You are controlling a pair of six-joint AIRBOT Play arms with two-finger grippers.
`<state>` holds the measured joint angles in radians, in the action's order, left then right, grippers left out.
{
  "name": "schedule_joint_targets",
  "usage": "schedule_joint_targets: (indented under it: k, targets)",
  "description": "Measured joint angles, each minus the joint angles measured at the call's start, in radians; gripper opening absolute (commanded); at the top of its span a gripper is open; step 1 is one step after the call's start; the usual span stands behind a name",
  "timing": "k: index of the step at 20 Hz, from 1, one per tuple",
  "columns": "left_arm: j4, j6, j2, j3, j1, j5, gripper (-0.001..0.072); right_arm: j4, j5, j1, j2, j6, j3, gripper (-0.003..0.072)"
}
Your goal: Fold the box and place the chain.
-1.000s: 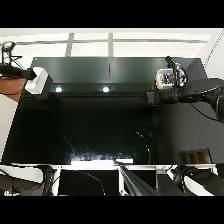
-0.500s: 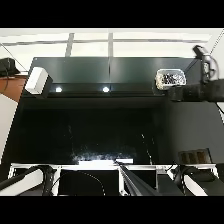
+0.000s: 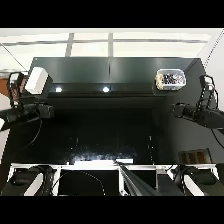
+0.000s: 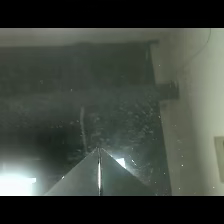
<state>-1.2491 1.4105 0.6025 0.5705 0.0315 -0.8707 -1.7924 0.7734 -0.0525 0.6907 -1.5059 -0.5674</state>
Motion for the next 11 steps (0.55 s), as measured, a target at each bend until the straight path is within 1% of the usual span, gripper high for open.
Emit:
schedule_joint_targets:
  k: [4,11]
  targets:
    - [0.002,0.012,-0.053,-0.047,0.022,0.018,0.0032,0.01,-0.022,0.0,-0.005,0.006,0.022,0.0019]
    - [0.004,0.019,-0.071,-0.064,0.029,0.029,0.0032,0.014,-0.032,0.0,-0.006,0.007,0.029,0.0019]
